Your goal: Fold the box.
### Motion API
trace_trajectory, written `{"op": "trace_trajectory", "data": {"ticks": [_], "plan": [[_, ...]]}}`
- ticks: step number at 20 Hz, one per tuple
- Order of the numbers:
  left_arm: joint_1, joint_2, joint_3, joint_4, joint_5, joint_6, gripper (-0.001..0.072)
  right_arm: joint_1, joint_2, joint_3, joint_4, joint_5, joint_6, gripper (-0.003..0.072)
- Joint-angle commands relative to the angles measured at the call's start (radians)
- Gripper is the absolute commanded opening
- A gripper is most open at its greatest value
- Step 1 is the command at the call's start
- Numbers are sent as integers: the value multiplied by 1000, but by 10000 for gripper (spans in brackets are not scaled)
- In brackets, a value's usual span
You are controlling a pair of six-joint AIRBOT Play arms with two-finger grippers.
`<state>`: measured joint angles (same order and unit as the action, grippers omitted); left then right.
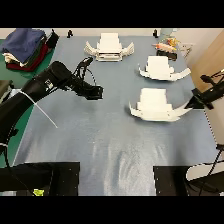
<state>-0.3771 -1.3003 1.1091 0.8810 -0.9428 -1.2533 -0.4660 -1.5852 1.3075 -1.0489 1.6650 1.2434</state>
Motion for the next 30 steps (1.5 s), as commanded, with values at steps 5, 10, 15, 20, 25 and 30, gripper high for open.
{"op": "trace_trajectory", "data": {"ticks": [5,10,15,20,25,30], "plan": [[61,99,-6,-6,-273,71,14,343,417,-480,122,-275,188,1],[152,261,-173,-9,-322,117,14,577,645,-738,121,-510,356,1],[179,293,-245,-13,-308,121,15,646,646,-774,118,-575,425,316],[177,291,-245,-13,-300,119,15,647,562,-774,120,-563,407,205],[195,274,-244,-13,-280,61,560,666,563,-775,268,-581,62,1],[251,169,-244,-18,-309,92,562,835,722,-842,177,-852,4,0]]}}
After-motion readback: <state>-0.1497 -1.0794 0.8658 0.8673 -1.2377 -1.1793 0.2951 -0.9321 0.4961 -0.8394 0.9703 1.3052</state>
